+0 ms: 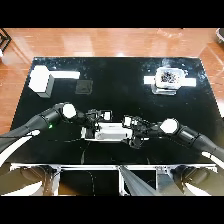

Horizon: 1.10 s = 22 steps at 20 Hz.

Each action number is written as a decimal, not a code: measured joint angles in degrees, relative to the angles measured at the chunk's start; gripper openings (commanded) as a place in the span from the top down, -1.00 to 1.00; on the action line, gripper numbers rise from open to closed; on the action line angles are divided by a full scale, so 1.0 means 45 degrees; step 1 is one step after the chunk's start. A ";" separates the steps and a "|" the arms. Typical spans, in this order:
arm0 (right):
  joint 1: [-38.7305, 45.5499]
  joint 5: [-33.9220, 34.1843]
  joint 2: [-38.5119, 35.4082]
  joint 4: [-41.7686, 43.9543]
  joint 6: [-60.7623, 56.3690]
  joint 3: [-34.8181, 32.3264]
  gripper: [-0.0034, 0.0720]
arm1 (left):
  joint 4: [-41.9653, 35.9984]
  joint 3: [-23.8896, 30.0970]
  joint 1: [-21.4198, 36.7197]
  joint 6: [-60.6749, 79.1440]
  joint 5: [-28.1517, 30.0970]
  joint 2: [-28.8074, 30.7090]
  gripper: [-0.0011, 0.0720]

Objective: Fold the box and place the chain.

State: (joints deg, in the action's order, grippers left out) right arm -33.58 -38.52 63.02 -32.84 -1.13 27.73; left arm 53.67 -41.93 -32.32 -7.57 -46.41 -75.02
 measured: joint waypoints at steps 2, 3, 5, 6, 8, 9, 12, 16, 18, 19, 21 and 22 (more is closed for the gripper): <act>0.0000 -0.0063 0.0199 -0.0160 0.0029 0.0000 -0.91 | 0.0005 0.0000 0.0000 -0.0049 0.0010 0.0000 0.91; 0.0000 -0.0068 0.0282 -0.0243 0.0039 0.0000 -0.91 | 0.0005 0.0000 0.0000 -0.0078 0.0019 0.0000 0.91; 0.0000 -0.0063 0.0423 -0.0330 0.0068 0.0000 -0.91 | 0.0005 0.0000 0.0000 -0.0097 0.0034 0.0000 0.91; 0.0000 -0.0034 0.0481 -0.0355 0.0073 -0.0010 -0.91 | 0.0010 0.0000 0.0000 -0.0117 0.0039 0.0000 0.91; 0.0000 -0.0010 0.0563 -0.0413 0.0126 -0.0078 -0.91 | 0.0005 0.0000 -0.0005 -0.0126 0.0044 0.0000 0.91; 0.0000 0.0029 0.0593 -0.0413 0.0180 -0.0126 -0.91 | 0.0010 0.0000 -0.0005 -0.0126 0.0049 0.0000 0.91; 0.0000 0.0073 0.0627 -0.0461 0.0296 -0.0238 -0.91 | 0.0010 0.0000 -0.0005 -0.0131 0.0058 0.0000 0.91; 0.0000 0.0257 0.0690 -0.0413 0.0612 -0.0296 -0.91 | 0.0010 0.0000 -0.0005 -0.0151 0.0058 0.0000 0.91; 0.0000 0.0316 0.0816 -0.0364 0.0797 -0.0296 -0.91 | 0.0005 0.0000 0.0000 -0.0180 0.0053 0.0000 0.91; 0.0000 0.0355 0.0884 -0.0330 0.0879 -0.0296 -0.91 | 0.0000 0.0000 -0.0005 -0.0185 0.0049 0.0000 0.91; 0.0000 0.0423 0.0976 -0.0277 0.0986 -0.0296 -0.91 | -0.0010 0.0000 0.0000 -0.0194 0.0029 0.0000 0.91; 0.0000 0.0452 0.1005 -0.0248 0.0991 -0.0296 -0.91 | -0.0015 0.0000 -0.0005 -0.0204 0.0015 0.0000 0.91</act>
